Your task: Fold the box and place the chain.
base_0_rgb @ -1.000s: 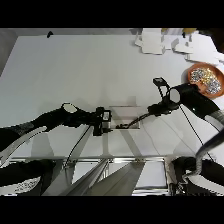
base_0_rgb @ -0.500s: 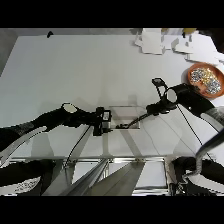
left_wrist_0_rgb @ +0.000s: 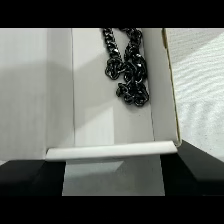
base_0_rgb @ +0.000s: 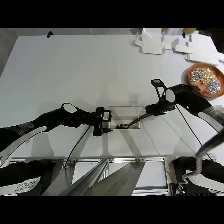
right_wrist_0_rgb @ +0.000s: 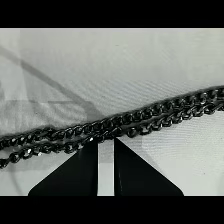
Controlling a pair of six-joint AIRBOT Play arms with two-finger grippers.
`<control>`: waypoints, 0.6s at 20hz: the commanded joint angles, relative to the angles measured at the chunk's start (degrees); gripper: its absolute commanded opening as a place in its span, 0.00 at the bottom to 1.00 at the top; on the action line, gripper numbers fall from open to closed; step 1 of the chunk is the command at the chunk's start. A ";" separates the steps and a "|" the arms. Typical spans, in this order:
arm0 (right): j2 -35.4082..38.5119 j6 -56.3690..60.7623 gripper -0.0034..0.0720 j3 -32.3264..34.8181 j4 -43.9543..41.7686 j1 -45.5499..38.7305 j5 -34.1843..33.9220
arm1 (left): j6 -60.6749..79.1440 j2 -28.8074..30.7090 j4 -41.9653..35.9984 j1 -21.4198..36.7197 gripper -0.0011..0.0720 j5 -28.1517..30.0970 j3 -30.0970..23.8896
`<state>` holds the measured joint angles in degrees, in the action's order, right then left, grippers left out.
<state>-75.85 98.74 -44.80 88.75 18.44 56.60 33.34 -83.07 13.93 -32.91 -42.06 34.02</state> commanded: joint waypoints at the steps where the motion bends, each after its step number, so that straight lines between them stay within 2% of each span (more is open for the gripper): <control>1: -0.17 -0.24 0.06 0.07 0.83 0.00 1.42 | 0.00 0.04 0.02 -0.04 0.30 0.00 0.00; 5: 3.17 -1.55 0.06 0.07 1.70 0.02 3.17 | 0.00 0.04 0.02 -0.04 0.30 0.00 0.00; 12: 16.13 -3.10 0.06 0.07 2.29 1.11 7.19 | 0.00 0.04 0.02 -0.04 0.30 0.00 0.00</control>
<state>-64.69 96.88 -44.69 91.02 18.87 61.56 33.34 -83.07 13.93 -32.91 -42.06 34.02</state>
